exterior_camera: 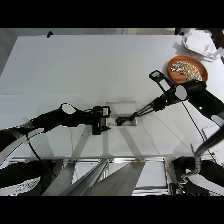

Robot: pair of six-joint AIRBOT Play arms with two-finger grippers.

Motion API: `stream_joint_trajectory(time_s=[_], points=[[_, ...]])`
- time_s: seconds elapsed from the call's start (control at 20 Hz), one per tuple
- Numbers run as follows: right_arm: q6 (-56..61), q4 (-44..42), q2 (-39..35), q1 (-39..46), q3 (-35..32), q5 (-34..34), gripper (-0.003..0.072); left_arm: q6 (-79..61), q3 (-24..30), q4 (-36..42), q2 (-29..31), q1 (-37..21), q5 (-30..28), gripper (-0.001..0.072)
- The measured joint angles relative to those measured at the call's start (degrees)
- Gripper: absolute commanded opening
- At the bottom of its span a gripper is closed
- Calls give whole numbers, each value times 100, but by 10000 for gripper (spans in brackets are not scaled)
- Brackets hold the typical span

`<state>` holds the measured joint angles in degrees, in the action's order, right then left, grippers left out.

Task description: Fold the box and place the chain.

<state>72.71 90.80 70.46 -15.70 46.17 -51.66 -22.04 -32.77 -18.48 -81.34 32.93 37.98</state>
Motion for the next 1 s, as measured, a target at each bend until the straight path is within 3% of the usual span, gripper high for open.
stream_joint_trajectory(time_s=[0.35, 0.55, 0.7, 1.0], points=[[-229, -136, 404, 42, 0, 424, 267, 2, 0, 0, 0, 0, 0, 271], [-258, -236, 544, 42, 2, 479, 203, 0, 0, 0, 0, 0, 0, 271], [-269, -264, 629, 46, 2, 468, 13, 2, 0, 0, 0, 0, 0, 271], [-227, -243, 518, 46, -7, 221, 13, 2, 0, 0, 0, 0, 0, 271]])
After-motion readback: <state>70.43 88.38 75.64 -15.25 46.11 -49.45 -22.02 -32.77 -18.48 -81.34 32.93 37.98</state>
